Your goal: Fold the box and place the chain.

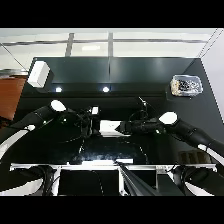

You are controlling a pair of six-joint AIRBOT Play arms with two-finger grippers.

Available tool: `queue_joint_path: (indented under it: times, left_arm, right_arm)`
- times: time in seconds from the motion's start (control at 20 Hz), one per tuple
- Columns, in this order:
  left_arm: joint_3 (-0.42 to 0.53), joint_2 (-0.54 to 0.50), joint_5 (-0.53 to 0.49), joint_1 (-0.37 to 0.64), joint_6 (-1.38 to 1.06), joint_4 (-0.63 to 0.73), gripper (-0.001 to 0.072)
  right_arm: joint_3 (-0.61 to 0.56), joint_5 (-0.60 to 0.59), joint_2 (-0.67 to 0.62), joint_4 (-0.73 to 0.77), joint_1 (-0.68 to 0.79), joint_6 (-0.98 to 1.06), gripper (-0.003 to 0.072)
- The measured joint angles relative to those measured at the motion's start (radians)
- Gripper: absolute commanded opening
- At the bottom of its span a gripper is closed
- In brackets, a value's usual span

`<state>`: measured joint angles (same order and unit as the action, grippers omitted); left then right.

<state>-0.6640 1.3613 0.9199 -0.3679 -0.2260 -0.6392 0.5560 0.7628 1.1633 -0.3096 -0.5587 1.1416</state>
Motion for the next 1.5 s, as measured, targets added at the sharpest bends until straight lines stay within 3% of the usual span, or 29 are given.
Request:
queue_joint_path:
  times: [0.8,1.25,1.5]
  left_arm:
    - [0.0,0.0,0.0,0.0,0.0,0.0,0.0435]
    - [0.0,0.0,0.0,0.0,0.001,0.0,0.0434]
    - [0.0,0.0,0.0,0.0,0.0,0.0,0.0444]
  right_arm:
    - [-0.01,-0.011,0.04,0.002,0.005,-0.039,0.0024]
    - [-0.011,0.068,-0.181,-0.006,0.211,-0.085,0.0025]
    - [-0.011,0.116,-0.233,-0.019,0.3,-0.093,0.0025]
